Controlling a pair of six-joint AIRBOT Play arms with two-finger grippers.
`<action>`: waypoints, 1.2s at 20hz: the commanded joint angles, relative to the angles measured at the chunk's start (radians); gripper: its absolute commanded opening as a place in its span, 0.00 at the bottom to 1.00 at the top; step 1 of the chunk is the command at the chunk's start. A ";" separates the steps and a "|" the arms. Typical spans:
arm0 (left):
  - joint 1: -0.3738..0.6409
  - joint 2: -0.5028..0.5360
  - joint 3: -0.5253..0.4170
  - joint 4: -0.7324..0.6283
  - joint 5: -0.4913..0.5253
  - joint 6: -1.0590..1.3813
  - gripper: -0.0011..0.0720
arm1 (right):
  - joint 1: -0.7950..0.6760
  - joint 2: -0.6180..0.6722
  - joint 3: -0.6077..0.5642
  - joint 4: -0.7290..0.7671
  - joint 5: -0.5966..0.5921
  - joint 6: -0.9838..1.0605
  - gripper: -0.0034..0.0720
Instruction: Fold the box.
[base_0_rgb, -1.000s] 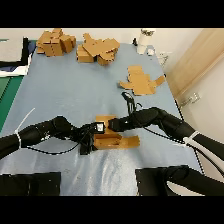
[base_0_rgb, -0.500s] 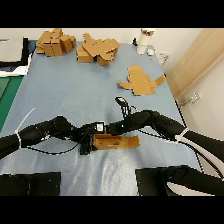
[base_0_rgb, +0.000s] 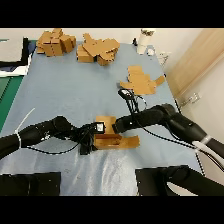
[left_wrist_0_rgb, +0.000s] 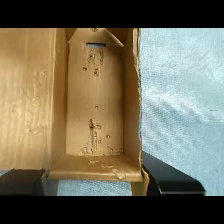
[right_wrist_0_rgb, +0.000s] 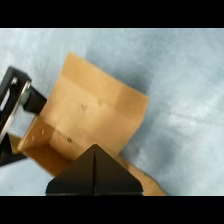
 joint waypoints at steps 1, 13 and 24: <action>0.000 0.000 0.000 0.001 0.000 0.000 0.64 | -0.003 0.135 0.000 -0.090 -0.262 -0.123 0.05; 0.000 0.000 0.000 0.001 0.000 0.000 0.64 | 0.015 0.092 -0.210 -0.053 0.083 -1.018 0.97; 0.000 0.000 0.000 0.001 0.000 0.000 0.64 | 0.015 0.040 -0.210 0.039 0.031 -1.061 0.39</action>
